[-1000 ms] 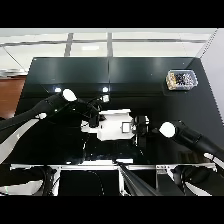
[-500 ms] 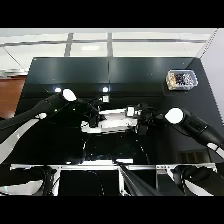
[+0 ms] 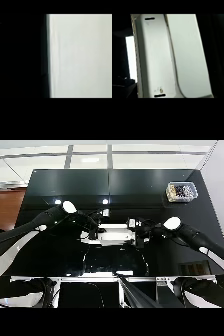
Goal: Fold the box and place the chain.
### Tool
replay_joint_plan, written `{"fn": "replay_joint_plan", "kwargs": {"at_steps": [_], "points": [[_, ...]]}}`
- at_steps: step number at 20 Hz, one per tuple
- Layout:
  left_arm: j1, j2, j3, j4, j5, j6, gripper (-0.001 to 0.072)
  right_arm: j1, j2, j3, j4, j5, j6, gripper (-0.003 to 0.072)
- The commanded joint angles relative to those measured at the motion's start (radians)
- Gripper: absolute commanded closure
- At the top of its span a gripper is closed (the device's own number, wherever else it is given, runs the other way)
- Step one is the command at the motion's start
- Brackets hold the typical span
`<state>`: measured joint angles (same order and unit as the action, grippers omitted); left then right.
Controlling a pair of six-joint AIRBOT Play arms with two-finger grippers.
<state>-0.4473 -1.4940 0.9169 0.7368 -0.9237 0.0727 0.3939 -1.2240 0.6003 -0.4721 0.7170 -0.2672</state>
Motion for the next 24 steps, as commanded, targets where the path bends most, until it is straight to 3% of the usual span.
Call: {"fn": "replay_joint_plan", "kwargs": {"at_steps": [1,24], "points": [[0.000,0.000,0.001,0.000,0.003,0.010,0.0684,0.005,-0.053,-0.006,0.048,0.008,-0.109,-0.0031],[0.000,0.000,0.001,-0.001,0.026,0.009,0.0684,0.013,-0.112,0.028,-0.054,-0.036,0.018,-0.0031]]}}
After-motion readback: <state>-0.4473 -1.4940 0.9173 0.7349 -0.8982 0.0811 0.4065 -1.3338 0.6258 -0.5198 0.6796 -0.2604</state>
